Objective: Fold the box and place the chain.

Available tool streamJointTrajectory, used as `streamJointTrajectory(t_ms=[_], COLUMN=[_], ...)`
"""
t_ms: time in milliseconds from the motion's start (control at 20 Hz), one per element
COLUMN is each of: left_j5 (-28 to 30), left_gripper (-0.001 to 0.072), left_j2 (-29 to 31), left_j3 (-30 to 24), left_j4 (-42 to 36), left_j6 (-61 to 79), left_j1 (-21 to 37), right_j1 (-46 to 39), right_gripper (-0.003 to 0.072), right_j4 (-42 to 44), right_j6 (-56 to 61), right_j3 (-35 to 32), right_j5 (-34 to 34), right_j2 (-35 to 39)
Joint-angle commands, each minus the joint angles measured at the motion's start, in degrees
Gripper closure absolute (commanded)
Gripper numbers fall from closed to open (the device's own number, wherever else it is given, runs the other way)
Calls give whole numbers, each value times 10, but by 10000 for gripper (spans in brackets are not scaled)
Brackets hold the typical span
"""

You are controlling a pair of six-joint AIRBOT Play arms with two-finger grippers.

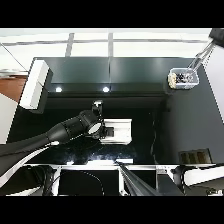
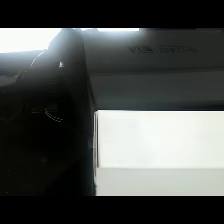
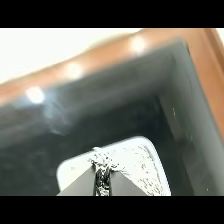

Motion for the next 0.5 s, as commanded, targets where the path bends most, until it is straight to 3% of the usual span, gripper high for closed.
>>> streamJointTrajectory(t_ms=[0,450], left_j5=[13,13], left_gripper=[679,679], left_j2=[0,0], left_j3=[0,0], left_j4=[1,2], left_j6=[0,0], left_j1=[0,0], right_j1=[3,11], right_gripper=[662,662], right_j4=[64,243], right_j6=[-53,-96], right_j3=[4,3], right_j5=[-1,65], right_j2=[95,263])
